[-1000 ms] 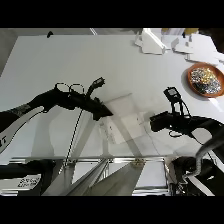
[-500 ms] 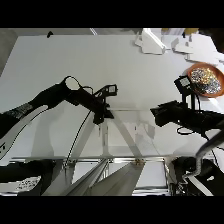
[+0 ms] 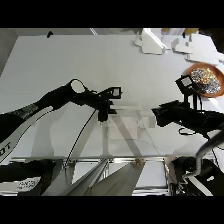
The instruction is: Fold the box and place the chain.
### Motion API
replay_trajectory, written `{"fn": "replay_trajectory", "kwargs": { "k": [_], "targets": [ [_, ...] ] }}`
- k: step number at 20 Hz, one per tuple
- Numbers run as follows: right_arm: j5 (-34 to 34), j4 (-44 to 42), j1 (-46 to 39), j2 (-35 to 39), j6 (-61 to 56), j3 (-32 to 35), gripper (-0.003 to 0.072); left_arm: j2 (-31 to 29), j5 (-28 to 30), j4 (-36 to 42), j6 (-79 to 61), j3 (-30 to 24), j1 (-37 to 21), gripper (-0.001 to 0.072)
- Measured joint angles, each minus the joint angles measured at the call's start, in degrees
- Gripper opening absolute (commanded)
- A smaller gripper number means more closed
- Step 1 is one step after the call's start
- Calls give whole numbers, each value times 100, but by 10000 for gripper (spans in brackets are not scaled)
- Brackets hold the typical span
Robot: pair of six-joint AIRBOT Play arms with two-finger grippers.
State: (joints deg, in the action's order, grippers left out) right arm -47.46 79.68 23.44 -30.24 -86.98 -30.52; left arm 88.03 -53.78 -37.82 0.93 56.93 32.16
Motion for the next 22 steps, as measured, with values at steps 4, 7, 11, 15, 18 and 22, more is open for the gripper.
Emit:
{"fn": "replay_trajectory", "kwargs": {
  "k": [4, 7, 11, 15, 18, 22],
  "targets": [
    [-4, 4, 0, 0, 0, 0, 411, 138, 94, 90, -74, 0, 4, 0],
    [-4, 7, 0, 0, 2, 0, 409, 177, 131, 138, -83, 0, 4, 0],
    [-4, 48, 0, 0, 2, 0, 402, 197, 166, 164, -92, 0, 4, -1],
    [-9, 92, 0, 0, 2, 0, 402, 197, 251, 162, -70, 0, 9, -1],
    [-9, 107, 0, 0, 2, 0, 402, 192, 297, 74, -50, 0, 81, -1],
    [-11, 114, 0, 0, 2, 0, 402, 96, 422, -243, 221, 0, 251, -1]
  ]
}}
